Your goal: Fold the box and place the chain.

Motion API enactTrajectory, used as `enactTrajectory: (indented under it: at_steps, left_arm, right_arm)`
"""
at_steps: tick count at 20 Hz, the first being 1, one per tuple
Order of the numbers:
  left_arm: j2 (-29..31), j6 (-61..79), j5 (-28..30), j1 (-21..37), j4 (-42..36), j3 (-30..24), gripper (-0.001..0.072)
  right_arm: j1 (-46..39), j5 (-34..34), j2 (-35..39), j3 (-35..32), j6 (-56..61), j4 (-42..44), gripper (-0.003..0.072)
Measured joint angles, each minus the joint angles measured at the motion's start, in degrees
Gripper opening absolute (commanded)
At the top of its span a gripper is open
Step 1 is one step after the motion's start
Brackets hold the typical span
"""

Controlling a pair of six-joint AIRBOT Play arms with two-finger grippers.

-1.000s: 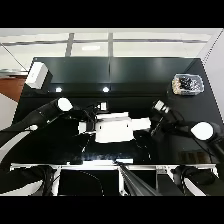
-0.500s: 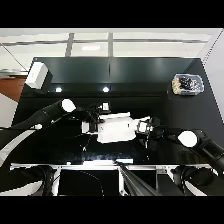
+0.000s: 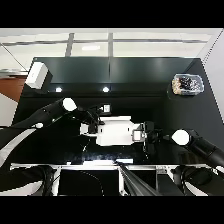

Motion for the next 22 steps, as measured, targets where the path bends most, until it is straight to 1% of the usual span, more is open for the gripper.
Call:
enactTrajectory:
  at_steps: [5, 14, 18, 22]
  left_arm:
    - [-0.9, -1.0, -1.2, -0.5, 0.7, 0.6, 0.0024]
    - [-1.0, -1.2, -1.3, -0.7, 1.1, 0.6, 0.0025]
    - [-1.0, -1.5, -1.4, -0.7, 1.2, 0.6, 0.0024]
    - [-1.0, -2.1, -1.4, -0.7, 1.2, 0.6, 0.0025]
  right_arm:
    - [0.1, 1.2, -0.4, 0.0, -2.9, 4.1, 0.0708]
    - [0.1, 2.0, -0.5, 0.0, -4.6, 11.6, 0.0708]
    - [0.1, 0.1, -0.5, 0.0, -4.6, 14.9, 0.0708]
    - [-0.1, -2.8, -0.4, 1.1, -4.7, 15.9, 0.0709]
